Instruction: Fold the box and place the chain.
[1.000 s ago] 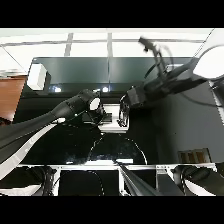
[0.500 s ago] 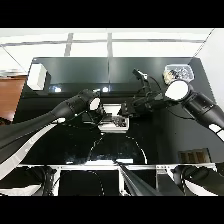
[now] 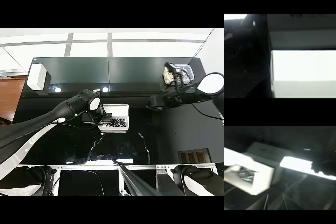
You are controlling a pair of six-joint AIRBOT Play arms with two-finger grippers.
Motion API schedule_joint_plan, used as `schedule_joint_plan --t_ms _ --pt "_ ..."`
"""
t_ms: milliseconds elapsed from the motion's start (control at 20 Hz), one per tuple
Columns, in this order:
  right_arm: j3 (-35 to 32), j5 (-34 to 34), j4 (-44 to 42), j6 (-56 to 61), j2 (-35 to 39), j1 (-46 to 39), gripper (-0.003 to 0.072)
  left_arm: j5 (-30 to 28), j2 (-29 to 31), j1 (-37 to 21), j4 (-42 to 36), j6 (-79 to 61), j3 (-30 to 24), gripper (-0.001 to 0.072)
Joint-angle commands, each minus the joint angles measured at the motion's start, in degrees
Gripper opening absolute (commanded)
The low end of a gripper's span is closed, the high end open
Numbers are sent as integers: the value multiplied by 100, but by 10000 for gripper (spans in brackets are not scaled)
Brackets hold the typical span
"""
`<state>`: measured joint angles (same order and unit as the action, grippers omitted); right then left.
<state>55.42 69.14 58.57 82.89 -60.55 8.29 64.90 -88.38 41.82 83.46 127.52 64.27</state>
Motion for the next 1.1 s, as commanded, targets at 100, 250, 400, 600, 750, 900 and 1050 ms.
schedule_joint_plan --t_ms 100,250,400,600,750,900,1050 --pt "-15 -4 516 -186 111 -339 224 190 0 4 -13 26 105 30" --pt "-15 -63 516 -310 109 -341 225 468 11 4 15 44 428 483" --pt "-15 -76 514 -323 111 -341 225 647 245 33 197 -201 686 562" --pt "-15 -35 520 -323 109 -341 225 1104 1080 107 970 -898 496 561" --pt "-15 -85 516 -323 109 -341 224 951 1718 -452 1117 -861 -461 560" --pt "-15 -168 511 -321 109 -328 224 -444 2118 -1436 -664 -1993 -1644 559" --pt "-15 -168 516 -321 109 -328 225 -1117 2166 -2011 -3110 -6078 -2332 559"
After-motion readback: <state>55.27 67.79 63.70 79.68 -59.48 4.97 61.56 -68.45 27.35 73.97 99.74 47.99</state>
